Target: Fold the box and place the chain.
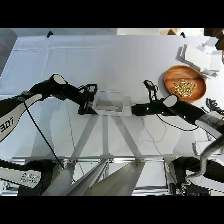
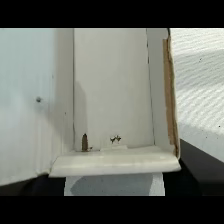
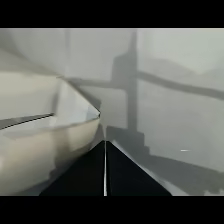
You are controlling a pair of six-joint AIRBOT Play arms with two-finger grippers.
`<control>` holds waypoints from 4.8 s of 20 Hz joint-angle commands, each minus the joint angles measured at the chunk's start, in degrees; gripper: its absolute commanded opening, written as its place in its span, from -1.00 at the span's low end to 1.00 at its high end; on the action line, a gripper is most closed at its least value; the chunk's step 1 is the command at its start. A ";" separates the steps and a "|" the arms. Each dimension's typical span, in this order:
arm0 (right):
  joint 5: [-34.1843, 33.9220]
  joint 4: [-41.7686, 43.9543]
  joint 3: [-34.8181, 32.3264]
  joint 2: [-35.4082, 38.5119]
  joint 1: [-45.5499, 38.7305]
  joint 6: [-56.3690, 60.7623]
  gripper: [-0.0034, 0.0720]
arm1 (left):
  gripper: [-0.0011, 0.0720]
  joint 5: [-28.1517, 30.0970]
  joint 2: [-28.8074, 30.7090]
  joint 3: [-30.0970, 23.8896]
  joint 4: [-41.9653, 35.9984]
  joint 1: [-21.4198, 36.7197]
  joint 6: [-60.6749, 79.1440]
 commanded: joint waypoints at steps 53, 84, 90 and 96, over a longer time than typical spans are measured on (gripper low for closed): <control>-14.23 -6.16 0.00 10.45 13.97 7.26 0.18 | -0.49 0.00 0.02 0.00 0.00 0.04 0.00; -18.86 -18.69 1.25 7.89 17.42 16.24 0.18 | -0.49 0.00 0.02 0.00 0.00 0.04 0.00; -18.60 -21.66 1.25 7.76 17.42 17.03 0.19 | -0.49 0.00 0.02 0.00 0.00 0.04 0.00; -15.34 -21.70 1.25 7.76 17.40 21.79 0.51 | -0.49 0.00 0.02 0.00 0.00 0.04 0.00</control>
